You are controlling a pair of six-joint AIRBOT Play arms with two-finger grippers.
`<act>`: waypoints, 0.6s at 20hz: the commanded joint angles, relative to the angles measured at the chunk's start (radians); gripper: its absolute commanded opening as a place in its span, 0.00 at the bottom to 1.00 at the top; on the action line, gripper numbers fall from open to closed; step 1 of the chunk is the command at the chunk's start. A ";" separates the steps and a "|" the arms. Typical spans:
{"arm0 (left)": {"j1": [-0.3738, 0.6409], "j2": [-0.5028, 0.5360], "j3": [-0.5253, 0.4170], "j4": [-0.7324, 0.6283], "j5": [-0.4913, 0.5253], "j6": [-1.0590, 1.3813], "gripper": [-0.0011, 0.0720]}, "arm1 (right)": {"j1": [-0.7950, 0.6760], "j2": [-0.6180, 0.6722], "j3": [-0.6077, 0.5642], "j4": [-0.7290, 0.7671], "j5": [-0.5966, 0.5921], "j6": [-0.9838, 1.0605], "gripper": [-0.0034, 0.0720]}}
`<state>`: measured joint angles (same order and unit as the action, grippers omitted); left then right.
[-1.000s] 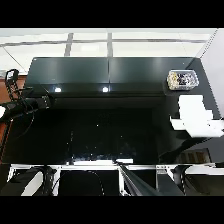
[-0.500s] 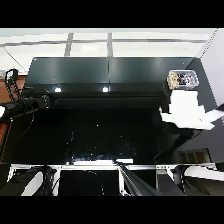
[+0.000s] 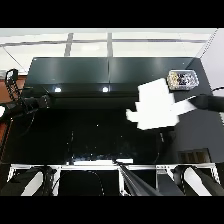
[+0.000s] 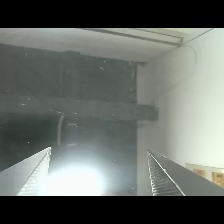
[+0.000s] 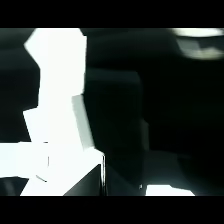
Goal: Fold the box and place the chain.
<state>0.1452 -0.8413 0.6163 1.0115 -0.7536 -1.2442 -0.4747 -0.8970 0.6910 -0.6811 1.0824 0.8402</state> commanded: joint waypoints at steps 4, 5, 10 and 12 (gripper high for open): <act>-0.092 -0.063 -0.035 -0.164 -0.078 0.013 0.98 | 0.421 0.090 -0.338 0.261 -0.449 -0.033 0.07; -0.115 -0.078 -0.035 -0.214 -0.095 0.042 0.98 | 0.474 0.090 -0.354 0.259 -0.494 -0.033 0.07; -0.169 -0.214 -0.021 -0.387 -0.085 0.138 0.98 | 0.576 0.089 -0.362 0.262 -0.526 -0.029 0.07; -0.156 -0.302 0.009 -0.455 -0.073 0.140 0.98 | 0.579 0.089 -0.362 0.262 -0.521 -0.029 0.07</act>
